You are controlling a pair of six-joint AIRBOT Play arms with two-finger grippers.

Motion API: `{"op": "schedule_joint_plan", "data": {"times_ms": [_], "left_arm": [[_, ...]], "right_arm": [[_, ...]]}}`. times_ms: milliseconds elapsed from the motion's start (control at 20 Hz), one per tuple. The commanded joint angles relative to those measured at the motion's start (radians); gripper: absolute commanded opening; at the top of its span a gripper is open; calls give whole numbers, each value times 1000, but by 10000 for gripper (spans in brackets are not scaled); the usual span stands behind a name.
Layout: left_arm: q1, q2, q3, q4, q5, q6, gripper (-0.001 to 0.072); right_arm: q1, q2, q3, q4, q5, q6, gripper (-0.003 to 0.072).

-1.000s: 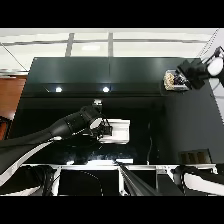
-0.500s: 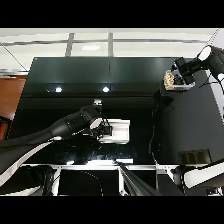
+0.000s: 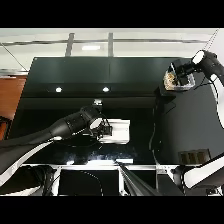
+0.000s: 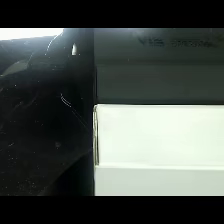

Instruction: Fold the box and place the chain.

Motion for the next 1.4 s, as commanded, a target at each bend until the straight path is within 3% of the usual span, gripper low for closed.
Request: {"op": "schedule_joint_plan", "data": {"times_ms": [0, 100, 150, 200, 250, 300, 350, 750, 1050, 1350], "left_arm": [[1, 0, 0, 0, 1, 0, 28], [1, 0, 0, 0, 4, 0, 28], [1, -1, 0, 0, 4, 0, 28], [1, -1, 0, 0, 4, 0, 28], [1, -1, 0, 0, 4, 0, 28], [1, -1, 0, 0, 4, 0, 28], [1, -1, 0, 0, 4, 0, 28], [1, -1, 0, 0, 4, 0, 28], [1, -1, 0, 0, 4, 0, 28], [0, -1, 0, 0, 4, 0, 28]], "right_arm": [[2, -24, 1, 3, -12, 9, 611], [1, -29, 1, 1, -15, 8, 601], [1, -29, 1, 0, -16, -1, 459], [1, -29, 1, 1, -16, -14, 432], [2, -29, 1, 2, -16, -45, 292], [2, -28, 1, 13, -16, -103, 64], [2, -27, 1, 33, -17, -166, 15], [-4, 172, 1, 51, 40, -531, 14], [-4, 441, 1, 168, 116, -820, 13], [-4, 702, 0, 276, 293, -993, 13]]}}
